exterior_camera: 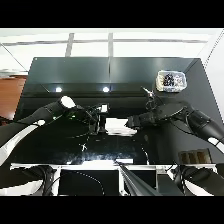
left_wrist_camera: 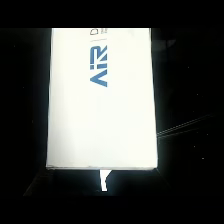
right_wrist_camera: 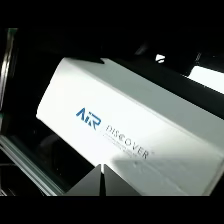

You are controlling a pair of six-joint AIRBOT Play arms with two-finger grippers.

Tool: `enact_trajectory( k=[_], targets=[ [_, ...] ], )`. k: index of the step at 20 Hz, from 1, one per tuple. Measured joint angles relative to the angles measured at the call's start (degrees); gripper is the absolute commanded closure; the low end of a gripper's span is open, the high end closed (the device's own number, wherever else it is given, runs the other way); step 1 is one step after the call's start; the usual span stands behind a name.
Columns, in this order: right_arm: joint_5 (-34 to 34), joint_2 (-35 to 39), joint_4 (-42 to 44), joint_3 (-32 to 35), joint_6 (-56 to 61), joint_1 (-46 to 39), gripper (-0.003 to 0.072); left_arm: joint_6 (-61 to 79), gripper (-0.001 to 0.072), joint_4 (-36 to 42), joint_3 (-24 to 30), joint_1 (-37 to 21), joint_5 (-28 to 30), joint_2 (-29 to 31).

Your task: Fold the box and place the chain.

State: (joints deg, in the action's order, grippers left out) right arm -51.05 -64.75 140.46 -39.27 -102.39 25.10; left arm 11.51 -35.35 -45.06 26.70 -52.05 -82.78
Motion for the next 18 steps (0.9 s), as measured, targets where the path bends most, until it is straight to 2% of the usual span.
enact_trajectory(
  k=[8,10,12,18],
  targets=[
    [2.0,-5.1,1.8,1.0,1.5,0.6,0.0664,0.1,0.0221,0.0,0.0,0.0,0.0,0.0],
    [1.7,-5.0,1.6,0.6,1.3,0.5,0.0664,0.1,0.016,0.0,0.0,0.0,0.0,0.0],
    [-0.1,-3.8,0.0,-0.6,0.4,-0.5,0.0664,-0.4,-0.001,-0.1,0.0,-0.2,0.2,0.3],
    [-6.9,5.9,-1.3,-4.2,-0.5,-10.4,0.0663,-4.1,-0.001,-1.7,0.0,-4.2,-3.0,5.8]
  ],
)
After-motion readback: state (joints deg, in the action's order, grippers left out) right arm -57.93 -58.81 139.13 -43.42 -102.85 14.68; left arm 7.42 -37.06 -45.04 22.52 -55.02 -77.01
